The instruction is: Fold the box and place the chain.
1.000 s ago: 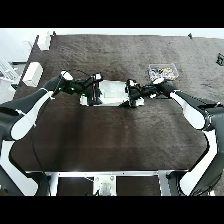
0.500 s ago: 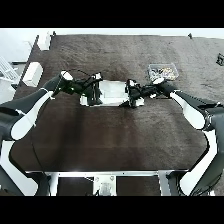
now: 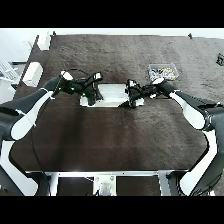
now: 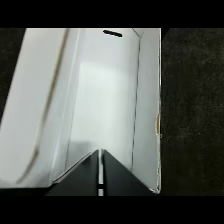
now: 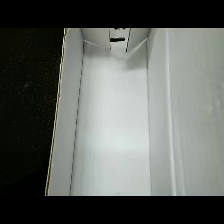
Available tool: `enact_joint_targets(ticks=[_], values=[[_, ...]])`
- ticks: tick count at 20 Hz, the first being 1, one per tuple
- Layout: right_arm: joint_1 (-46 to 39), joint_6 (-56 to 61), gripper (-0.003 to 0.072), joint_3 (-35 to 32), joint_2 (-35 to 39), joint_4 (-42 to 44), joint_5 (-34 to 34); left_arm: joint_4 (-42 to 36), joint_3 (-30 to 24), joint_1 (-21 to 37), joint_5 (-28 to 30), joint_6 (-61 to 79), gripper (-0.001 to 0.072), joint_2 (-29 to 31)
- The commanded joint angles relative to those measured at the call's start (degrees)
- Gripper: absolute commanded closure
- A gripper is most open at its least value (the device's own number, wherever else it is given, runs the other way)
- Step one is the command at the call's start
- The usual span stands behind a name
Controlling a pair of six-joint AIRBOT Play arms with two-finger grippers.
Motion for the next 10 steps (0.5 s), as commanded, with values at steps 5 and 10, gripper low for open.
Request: enact_joint_targets(ticks=[5, 10], values=[[0.0, 0.1, 0.0133, 0.0, 0.0, 0.0, -0.1, 2.6, 0.0, 1.9, -1.9, 0.2, 0.0689, 0.8], [0.0, 0.1, 0.0134, 0.0, 0.0, 0.0, -0.1, 2.7, 0.0, 7.5, -4.2, -0.3, 0.0690, 3.9]])
